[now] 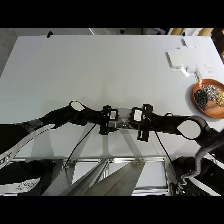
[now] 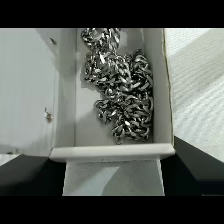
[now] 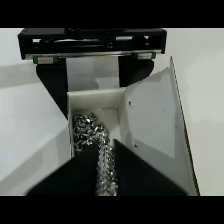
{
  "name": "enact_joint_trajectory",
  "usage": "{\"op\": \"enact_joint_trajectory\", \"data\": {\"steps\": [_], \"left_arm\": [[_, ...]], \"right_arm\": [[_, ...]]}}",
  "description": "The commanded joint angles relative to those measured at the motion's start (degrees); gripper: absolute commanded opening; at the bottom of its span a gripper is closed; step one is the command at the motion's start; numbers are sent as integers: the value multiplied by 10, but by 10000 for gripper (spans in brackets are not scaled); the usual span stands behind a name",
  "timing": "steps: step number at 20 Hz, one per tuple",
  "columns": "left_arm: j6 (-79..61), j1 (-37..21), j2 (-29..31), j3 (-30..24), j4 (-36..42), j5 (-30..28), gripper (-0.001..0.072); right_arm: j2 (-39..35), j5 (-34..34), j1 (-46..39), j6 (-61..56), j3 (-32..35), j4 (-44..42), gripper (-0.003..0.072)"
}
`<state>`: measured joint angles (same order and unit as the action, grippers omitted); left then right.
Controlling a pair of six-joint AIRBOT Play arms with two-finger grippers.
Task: Fold the box and place the chain.
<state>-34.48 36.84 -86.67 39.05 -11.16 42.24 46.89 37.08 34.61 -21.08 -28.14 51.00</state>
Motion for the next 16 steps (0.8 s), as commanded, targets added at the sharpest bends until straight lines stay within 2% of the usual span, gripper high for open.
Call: {"op": "enact_joint_trajectory", "data": {"steps": [1,2,6,7,9,12,14,16], "left_arm": [[0,0,0,0,0,0,270],[0,0,0,0,0,0,270],[0,0,0,0,0,0,270],[0,0,0,0,0,0,270],[0,0,0,0,0,0,270],[0,0,0,0,0,0,270],[0,0,0,0,0,0,270],[0,0,0,0,0,0,270]], "right_arm": [[35,-11,7,-1,-7,12,240],[33,21,-7,-1,-22,19,240],[26,221,-112,-1,-114,96,239],[24,267,-134,1,-121,119,239],[18,318,-166,2,-115,179,239],[19,294,-202,7,-77,201,244],[22,258,-206,28,-43,202,302],[32,241,-206,77,-24,194,303]]}}
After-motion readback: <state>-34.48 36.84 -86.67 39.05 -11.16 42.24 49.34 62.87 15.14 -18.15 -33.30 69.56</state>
